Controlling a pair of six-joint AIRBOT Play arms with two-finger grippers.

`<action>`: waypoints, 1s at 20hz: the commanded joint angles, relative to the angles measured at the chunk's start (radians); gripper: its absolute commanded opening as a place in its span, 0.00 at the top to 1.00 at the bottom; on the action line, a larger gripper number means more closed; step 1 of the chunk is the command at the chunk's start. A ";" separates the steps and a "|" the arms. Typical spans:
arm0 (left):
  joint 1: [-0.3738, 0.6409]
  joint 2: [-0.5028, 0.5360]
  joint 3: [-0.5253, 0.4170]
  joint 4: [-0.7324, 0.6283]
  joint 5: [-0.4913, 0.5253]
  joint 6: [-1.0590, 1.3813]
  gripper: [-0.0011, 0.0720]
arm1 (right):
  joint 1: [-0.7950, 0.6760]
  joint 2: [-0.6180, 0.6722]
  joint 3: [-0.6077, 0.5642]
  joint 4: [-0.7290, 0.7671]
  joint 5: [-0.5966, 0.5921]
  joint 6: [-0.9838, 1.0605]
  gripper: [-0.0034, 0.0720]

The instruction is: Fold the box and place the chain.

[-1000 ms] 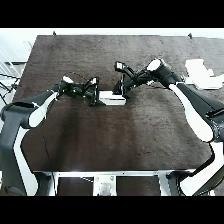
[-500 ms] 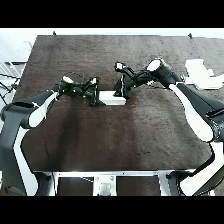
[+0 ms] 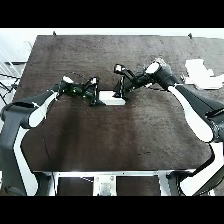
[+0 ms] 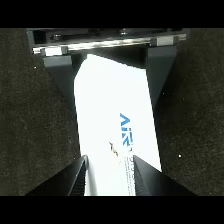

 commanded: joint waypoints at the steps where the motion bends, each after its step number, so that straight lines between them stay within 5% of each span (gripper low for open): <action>1: 0.000 -0.001 0.000 0.000 0.000 0.002 0.30 | 0.001 0.000 -0.014 0.000 -0.054 0.002 0.51; 20: 0.000 -0.001 0.000 0.000 0.000 0.002 0.30 | 0.006 0.032 -0.016 -0.028 -0.021 -0.005 0.59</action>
